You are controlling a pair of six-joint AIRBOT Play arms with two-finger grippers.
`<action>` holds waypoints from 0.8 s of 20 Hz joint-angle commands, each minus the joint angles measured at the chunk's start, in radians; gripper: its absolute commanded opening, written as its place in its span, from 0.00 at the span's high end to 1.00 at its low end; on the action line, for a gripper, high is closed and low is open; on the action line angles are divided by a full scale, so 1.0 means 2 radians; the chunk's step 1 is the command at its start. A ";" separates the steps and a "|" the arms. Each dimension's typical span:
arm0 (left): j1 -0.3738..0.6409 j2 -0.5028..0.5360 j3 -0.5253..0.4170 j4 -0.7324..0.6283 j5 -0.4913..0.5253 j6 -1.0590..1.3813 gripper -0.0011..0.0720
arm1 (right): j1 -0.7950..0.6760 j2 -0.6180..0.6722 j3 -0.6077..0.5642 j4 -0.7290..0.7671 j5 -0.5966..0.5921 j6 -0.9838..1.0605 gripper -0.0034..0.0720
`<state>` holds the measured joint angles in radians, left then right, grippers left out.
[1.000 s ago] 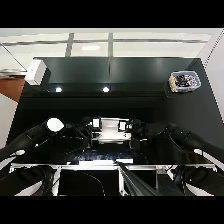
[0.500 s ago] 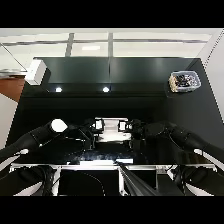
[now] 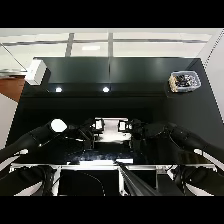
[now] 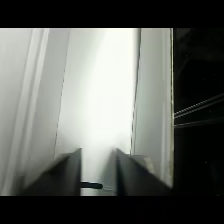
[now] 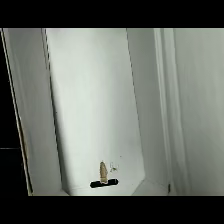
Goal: Fold the box and place the chain.
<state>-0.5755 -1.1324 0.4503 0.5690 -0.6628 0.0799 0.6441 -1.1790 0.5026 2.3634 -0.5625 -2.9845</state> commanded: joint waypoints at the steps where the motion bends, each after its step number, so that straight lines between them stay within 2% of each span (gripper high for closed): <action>1: 0.011 0.022 0.001 0.021 -0.005 -0.010 0.94 | 0.000 0.000 0.000 0.000 0.000 0.000 0.21; 5: 0.054 0.107 0.001 0.112 -0.035 -0.134 0.95 | 0.000 0.000 0.000 0.000 0.000 0.000 0.21; 7: 0.095 0.155 0.000 0.165 -0.059 -0.208 0.95 | 0.000 0.000 0.000 0.000 0.000 0.000 0.21; 9: 0.159 0.192 0.000 0.211 -0.079 -0.332 0.94 | 0.000 0.000 0.000 0.000 0.000 0.000 0.21; 11: 0.232 0.206 0.000 0.248 -0.103 -0.429 0.94 | 0.000 0.000 0.000 0.000 0.000 0.000 0.21; 13: 0.297 0.205 -0.002 0.246 -0.132 -0.461 0.94 | 0.000 0.000 0.000 0.000 0.000 0.000 0.21; 14: 0.327 0.203 -0.009 0.246 -0.130 -0.496 0.94 | 0.000 0.000 0.000 0.000 0.000 0.000 0.21; 16: 0.374 0.192 -0.027 0.246 -0.129 -0.639 0.94 | 0.000 0.000 0.000 0.000 0.000 0.000 0.21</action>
<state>0.0223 -0.7452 0.4271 1.0256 -0.8848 -0.8459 0.6441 -1.1790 0.5026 2.3631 -0.5613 -2.9849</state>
